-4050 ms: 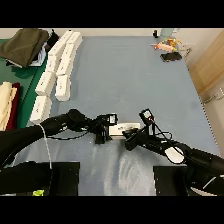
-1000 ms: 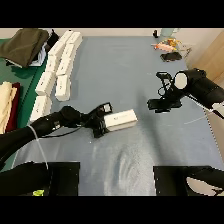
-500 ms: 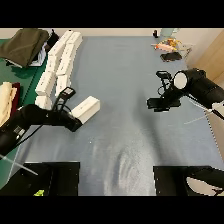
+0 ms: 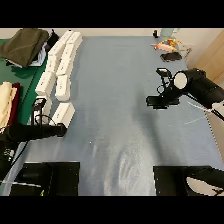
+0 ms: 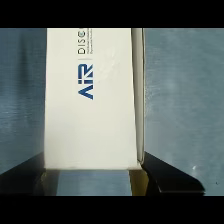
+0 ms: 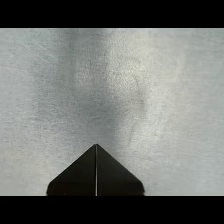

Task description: Fold the box.

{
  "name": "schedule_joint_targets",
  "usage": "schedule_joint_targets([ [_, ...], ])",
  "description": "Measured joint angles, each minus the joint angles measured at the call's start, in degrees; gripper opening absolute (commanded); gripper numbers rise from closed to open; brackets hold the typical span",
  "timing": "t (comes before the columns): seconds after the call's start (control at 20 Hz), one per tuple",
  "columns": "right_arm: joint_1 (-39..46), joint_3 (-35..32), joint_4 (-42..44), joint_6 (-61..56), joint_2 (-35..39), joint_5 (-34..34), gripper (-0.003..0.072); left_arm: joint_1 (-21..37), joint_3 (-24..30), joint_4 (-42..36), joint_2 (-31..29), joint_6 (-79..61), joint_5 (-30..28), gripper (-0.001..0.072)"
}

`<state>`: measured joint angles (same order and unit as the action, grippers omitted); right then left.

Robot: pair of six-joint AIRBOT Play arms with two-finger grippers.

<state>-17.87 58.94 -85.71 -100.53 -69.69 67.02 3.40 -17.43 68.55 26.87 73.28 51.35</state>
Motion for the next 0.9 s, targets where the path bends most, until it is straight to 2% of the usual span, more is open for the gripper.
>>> schedule_joint_targets([
  [0.25, 0.0, 0.0, 0.0, 0.0, 0.0, -0.7, 0.0007, 3.3, 0.8, 1.3, 0.3, 0.2, -6.1, 0.0439],
  [0.5, 0.0, 0.0, 0.1, 0.0, 0.0, -1.8, 0.0007, 4.0, 0.9, 1.6, 6.2, -0.7, -10.4, 0.0439],
  [0.7, 0.0, 0.0, 0.1, 0.0, 0.0, -2.0, 0.0007, 4.0, 0.9, 0.6, 11.0, -3.3, -12.3, 0.0439],
  [0.9, 0.0, 0.0, 0.0, 0.1, 0.0, -2.1, 0.0007, 4.0, 0.9, -0.7, 13.2, -6.2, -12.5, 0.0439],
])
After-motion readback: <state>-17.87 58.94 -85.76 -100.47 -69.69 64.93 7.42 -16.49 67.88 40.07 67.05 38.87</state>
